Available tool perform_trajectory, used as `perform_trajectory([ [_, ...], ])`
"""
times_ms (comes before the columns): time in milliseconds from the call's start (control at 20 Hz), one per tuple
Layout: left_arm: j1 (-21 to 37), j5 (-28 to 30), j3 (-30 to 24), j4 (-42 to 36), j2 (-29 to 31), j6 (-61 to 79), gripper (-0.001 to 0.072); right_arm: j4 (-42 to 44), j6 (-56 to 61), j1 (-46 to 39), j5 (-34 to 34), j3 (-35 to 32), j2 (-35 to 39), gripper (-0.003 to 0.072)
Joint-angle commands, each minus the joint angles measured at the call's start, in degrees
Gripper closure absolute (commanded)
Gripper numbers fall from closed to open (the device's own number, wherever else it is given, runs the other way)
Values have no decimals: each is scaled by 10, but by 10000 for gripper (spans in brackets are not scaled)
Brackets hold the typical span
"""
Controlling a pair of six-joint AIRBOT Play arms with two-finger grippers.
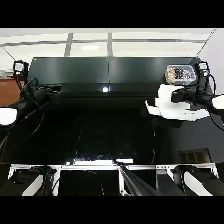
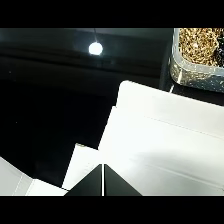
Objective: Fold the box and place the chain.
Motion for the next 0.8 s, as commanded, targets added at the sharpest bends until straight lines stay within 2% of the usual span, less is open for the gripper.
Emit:
perform_trajectory([
  [0, 1, 1, 0, 0, 0, 0, 682, 0, 0, 0, 0, 0, 0, 672],
  [550, 1, 2, 0, 0, -2, 0, 682, 0, 0, 0, -1, 0, 0, 672],
  [650, 1, 0, 0, 0, -7, 0, 682, 2, 0, 1, -18, 0, 0, 672],
  [750, 0, -4, 0, -5, -18, -3, 681, 30, 28, 0, -24, 0, 0, 671],
])
